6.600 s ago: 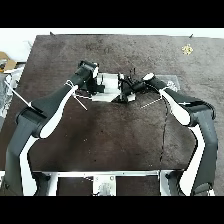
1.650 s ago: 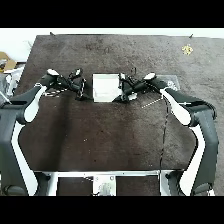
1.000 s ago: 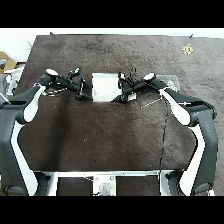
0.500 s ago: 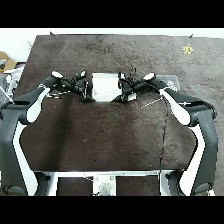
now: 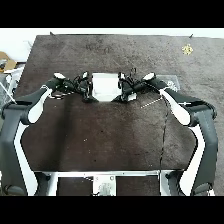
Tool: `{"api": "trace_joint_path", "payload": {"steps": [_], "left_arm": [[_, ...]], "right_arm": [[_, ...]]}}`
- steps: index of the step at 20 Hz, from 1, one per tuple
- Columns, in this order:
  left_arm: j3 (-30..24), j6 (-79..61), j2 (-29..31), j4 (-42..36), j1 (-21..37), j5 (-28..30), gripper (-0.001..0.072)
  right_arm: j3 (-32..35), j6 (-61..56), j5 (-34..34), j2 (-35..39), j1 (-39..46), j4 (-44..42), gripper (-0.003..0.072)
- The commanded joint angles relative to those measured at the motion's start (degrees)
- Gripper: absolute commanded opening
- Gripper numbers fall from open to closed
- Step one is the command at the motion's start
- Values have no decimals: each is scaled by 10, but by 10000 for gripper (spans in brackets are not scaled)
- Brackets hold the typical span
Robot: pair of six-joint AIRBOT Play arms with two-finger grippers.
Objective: Fold the box and place the chain.
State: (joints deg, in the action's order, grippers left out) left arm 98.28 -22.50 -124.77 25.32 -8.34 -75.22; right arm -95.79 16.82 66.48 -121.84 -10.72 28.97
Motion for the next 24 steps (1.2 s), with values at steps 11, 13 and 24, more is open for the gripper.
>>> {"api": "trace_joint_path", "payload": {"steps": [11,13,24], "left_arm": [[0,16,-10,4,-4,11,715],[0,15,-10,-2,-4,10,715],[0,15,-10,0,-4,9,342]], "right_arm": [[0,0,0,0,0,0,324],[0,0,0,0,0,0,325],[0,0,0,0,0,0,325]]}}
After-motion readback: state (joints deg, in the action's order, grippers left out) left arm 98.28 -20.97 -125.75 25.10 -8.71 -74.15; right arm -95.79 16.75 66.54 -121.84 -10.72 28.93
